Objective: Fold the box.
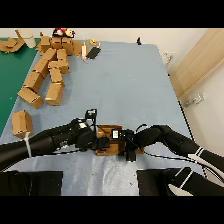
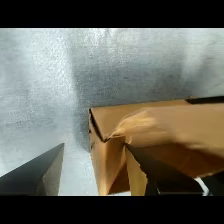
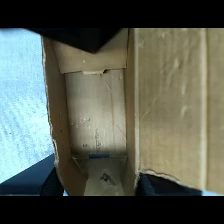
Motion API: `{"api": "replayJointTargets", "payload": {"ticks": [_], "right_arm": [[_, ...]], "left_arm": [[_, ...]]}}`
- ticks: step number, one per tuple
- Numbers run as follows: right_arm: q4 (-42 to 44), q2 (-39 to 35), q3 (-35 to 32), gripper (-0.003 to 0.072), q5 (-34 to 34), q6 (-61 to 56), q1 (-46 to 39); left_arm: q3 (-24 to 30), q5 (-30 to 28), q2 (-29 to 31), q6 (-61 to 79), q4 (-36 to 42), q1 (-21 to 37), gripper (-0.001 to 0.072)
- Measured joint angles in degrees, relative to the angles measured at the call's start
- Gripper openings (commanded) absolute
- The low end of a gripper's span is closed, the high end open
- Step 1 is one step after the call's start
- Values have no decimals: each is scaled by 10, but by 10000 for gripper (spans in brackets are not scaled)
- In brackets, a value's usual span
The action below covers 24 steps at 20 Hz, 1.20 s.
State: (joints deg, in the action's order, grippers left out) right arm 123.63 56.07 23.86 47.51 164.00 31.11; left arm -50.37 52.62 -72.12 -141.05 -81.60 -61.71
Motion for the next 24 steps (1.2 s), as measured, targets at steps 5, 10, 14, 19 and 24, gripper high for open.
{"api": "replayJointTargets", "payload": {"ticks": [5, 10, 14, 19, 24], "right_arm": [[0, 0, 0, 474, 0, 0, 0], [0, 0, 0, 474, 0, 0, 0], [0, 0, 0, 474, 0, 0, 0], [0, 0, 0, 474, 2, -2, 0], [0, 0, 0, 474, 2, -1, 0]], "left_arm": [[-44, 39, -47, -11, -31, -15, 570], [-56, 48, -66, -1, -40, -23, 569], [-58, 39, -79, 14, -41, -28, 568], [-58, 41, -88, 6, -43, -30, 11], [-58, 31, -90, 7, -31, -30, 11]]}}
